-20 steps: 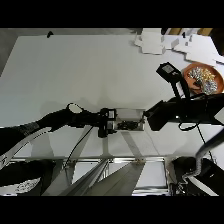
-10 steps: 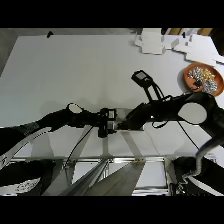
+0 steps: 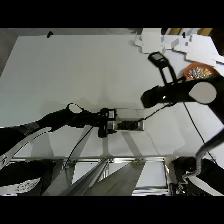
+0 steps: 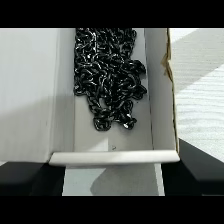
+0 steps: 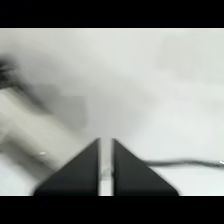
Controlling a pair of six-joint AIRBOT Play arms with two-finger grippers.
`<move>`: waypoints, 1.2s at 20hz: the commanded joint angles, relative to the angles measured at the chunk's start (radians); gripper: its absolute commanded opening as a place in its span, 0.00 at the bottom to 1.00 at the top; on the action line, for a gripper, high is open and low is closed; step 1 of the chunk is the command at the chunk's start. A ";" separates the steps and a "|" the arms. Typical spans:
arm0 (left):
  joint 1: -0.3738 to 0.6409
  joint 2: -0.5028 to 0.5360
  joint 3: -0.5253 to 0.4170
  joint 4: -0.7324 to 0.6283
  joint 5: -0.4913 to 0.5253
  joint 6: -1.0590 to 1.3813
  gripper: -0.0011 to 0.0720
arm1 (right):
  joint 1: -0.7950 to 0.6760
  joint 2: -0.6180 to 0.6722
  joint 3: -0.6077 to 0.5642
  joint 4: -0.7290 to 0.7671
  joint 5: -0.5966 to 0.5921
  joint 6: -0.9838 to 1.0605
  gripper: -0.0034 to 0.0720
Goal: Fold the box and place the chain.
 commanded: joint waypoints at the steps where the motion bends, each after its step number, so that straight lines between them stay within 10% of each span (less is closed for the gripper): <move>1: 0.000 0.000 0.000 0.000 0.000 0.000 0.03 | -0.186 -0.069 0.004 -0.132 0.046 0.008 0.10; 4: 0.000 0.000 0.000 0.000 0.000 0.000 0.03 | -0.262 -0.156 -0.057 -0.136 0.020 0.006 0.16; 6: 0.000 0.000 0.000 0.000 0.000 0.000 0.03 | -0.271 -0.205 -0.107 -0.162 -0.011 0.006 0.46; 24: 0.000 0.000 0.000 0.000 0.000 0.000 0.03 | -0.271 -0.356 -0.161 -0.174 -0.130 0.008 0.44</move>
